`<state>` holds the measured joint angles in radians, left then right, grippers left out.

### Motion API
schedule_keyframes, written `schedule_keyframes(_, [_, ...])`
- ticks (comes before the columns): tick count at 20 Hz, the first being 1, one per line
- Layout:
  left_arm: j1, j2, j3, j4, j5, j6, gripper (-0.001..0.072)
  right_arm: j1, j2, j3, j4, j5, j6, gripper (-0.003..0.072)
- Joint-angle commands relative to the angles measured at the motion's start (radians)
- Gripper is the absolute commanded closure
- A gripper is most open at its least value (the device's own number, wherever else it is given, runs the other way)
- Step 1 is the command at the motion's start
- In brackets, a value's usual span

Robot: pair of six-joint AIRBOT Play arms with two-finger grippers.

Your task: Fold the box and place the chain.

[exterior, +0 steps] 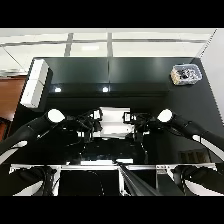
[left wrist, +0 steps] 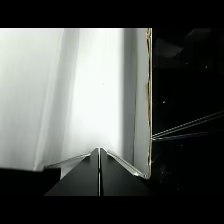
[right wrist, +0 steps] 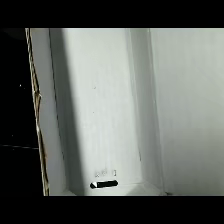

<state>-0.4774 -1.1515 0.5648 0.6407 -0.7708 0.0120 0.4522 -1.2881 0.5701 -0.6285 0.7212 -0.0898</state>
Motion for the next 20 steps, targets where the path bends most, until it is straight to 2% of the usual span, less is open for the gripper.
schedule_keyframes(1, [0.035, 0.137, 0.005, 0.286, -0.018, -0.375, 0.0683, 0.001, -0.001, 0.000, -0.001, 0.001, -0.001, 0.0275])
schedule_keyframes(4, [0.124, 0.270, 0.005, 0.507, -0.122, -0.578, 0.0682, 0.001, -0.001, 0.000, -0.001, 0.000, -0.001, 0.0274])
schedule_keyframes(6, [0.202, 0.318, 0.005, 0.525, -0.181, -0.751, 0.0683, 0.000, -0.001, 0.000, -0.001, 0.000, -0.001, 0.0274])
schedule_keyframes(9, [0.327, 0.300, -0.010, 0.522, -0.232, -1.164, 0.0683, 0.001, -0.001, 0.000, -0.001, 0.000, -0.001, 0.0275])
schedule_keyframes(10, [0.376, 0.275, -0.020, 0.502, -0.273, -1.266, 0.0683, 0.000, -0.001, 0.000, -0.001, 0.001, -0.001, 0.0274])
schedule_keyframes(12, [0.470, 0.211, -0.055, 0.371, -0.347, -1.293, 0.0683, 0.001, -0.001, 0.000, -0.001, 0.000, -0.001, 0.0275])
schedule_keyframes(16, [0.617, 0.097, -0.143, 0.074, -0.365, -1.178, 0.0683, 0.001, -0.001, 0.000, -0.001, 0.001, -0.001, 0.0274])
schedule_keyframes(20, [0.647, 0.023, -0.149, 0.057, -0.349, -1.167, 0.0683, 0.001, -0.001, 0.000, -0.001, 0.000, -0.001, 0.0274])
